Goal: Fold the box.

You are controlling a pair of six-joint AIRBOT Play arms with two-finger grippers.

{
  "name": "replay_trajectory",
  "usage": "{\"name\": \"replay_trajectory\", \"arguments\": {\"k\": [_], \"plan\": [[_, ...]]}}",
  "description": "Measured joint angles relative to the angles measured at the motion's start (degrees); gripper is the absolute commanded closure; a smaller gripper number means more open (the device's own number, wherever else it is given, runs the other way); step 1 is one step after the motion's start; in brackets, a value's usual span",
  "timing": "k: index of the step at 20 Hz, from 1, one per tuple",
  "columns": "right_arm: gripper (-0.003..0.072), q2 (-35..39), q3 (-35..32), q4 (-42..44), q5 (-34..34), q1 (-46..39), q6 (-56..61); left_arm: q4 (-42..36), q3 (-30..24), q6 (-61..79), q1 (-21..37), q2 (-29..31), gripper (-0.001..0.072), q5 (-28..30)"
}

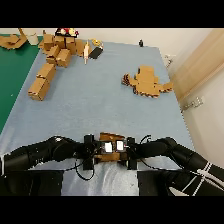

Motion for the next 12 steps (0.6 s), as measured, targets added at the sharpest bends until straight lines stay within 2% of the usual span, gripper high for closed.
{"name": "replay_trajectory", "arguments": {"k": [8,9,10,11,12], "plan": [[0.0168,0.0,0.0,0.0,0.0,0.0,-0.1,-3.8,0.0,0.0,0.0,0.0,0.0129,0.5],[0.0168,0.0,0.0,0.0,0.0,0.0,-0.1,-3.8,0.0,0.0,0.0,0.0,0.0238,0.5],[0.0168,0.0,0.0,0.0,0.0,0.0,-0.1,-3.9,0.0,0.0,0.0,0.0,0.0519,0.6],[0.0168,0.0,0.0,0.0,0.0,0.0,-0.2,-4.1,0.1,0.1,0.2,0.1,0.0701,1.0],[0.0168,0.0,0.0,0.0,0.0,0.0,-0.2,-3.9,0.1,0.1,0.4,0.4,0.0697,0.5]]}}
